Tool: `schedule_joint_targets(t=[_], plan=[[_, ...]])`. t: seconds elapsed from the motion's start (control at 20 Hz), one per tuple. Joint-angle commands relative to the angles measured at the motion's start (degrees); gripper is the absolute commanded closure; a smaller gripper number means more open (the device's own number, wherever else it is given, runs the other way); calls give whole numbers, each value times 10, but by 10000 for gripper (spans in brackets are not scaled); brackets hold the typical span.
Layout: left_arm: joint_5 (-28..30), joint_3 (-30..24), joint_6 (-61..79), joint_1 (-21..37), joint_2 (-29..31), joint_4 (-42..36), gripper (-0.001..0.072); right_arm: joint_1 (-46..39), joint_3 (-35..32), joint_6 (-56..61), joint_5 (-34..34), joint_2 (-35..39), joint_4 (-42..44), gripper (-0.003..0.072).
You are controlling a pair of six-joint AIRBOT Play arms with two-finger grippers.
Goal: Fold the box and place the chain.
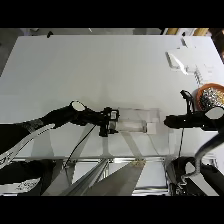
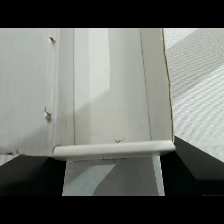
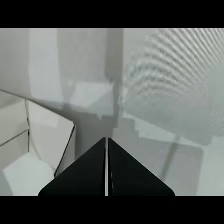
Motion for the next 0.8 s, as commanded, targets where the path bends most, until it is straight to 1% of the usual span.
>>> schedule_joint_targets(t=[0.0,0.1,0.25,0.4,0.65,0.7,0.75], plan=[[0,0,0,0,0,0,388,7,-16,12,19,-18,7,666],[0,0,0,0,0,0,388,43,-16,11,18,-18,14,666],[0,0,0,0,0,0,388,102,-16,11,4,-18,57,666],[0,0,0,0,0,0,388,113,-16,-3,10,-3,84,666],[0,0,0,0,0,0,388,113,-16,-4,35,63,86,659],[0,0,0,0,0,0,388,113,-16,-4,40,71,86,599],[0,0,0,0,0,0,388,113,-16,-4,40,78,86,561]])
